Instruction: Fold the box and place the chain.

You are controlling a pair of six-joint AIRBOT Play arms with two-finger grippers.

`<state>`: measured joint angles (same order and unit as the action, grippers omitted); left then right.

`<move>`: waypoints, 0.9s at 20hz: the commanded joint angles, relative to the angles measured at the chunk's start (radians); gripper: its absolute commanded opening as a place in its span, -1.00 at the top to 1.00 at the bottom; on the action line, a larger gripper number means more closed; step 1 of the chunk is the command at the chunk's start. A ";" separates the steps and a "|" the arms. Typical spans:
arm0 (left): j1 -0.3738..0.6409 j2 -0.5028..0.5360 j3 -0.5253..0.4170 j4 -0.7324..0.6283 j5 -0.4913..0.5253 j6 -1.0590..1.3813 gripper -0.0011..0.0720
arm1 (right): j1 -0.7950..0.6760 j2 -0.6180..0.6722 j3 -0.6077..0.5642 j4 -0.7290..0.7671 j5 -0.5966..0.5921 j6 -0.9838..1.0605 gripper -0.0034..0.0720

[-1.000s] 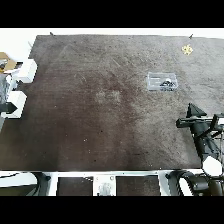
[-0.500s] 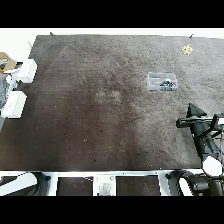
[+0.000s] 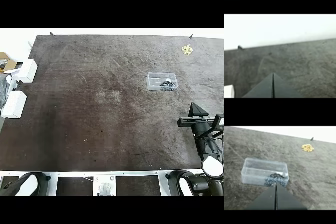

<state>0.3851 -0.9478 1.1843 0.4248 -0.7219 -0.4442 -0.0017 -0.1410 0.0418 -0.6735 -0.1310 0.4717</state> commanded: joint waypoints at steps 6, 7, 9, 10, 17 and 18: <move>-0.463 0.466 -0.636 -0.170 0.681 0.267 0.96 | 0.000 0.000 0.000 0.000 -0.127 0.000 0.91; -0.487 0.527 -0.703 -0.172 0.716 0.259 0.96 | 0.000 0.000 0.000 -0.001 -0.151 0.000 0.91; -0.500 0.652 -0.824 -0.172 0.750 0.229 0.96 | 0.000 0.000 0.000 0.000 -0.202 0.000 0.91; -0.500 0.708 -0.877 -0.172 0.752 0.222 0.96 | 0.000 0.000 0.000 -0.001 -0.227 0.000 0.91; -0.500 0.854 -1.048 -0.171 0.779 0.209 0.94 | 0.000 0.000 0.000 0.000 -0.412 0.000 0.91; -0.500 0.854 -1.048 -0.171 0.783 0.209 0.94 | 0.000 0.000 0.000 -0.001 -0.436 0.000 0.91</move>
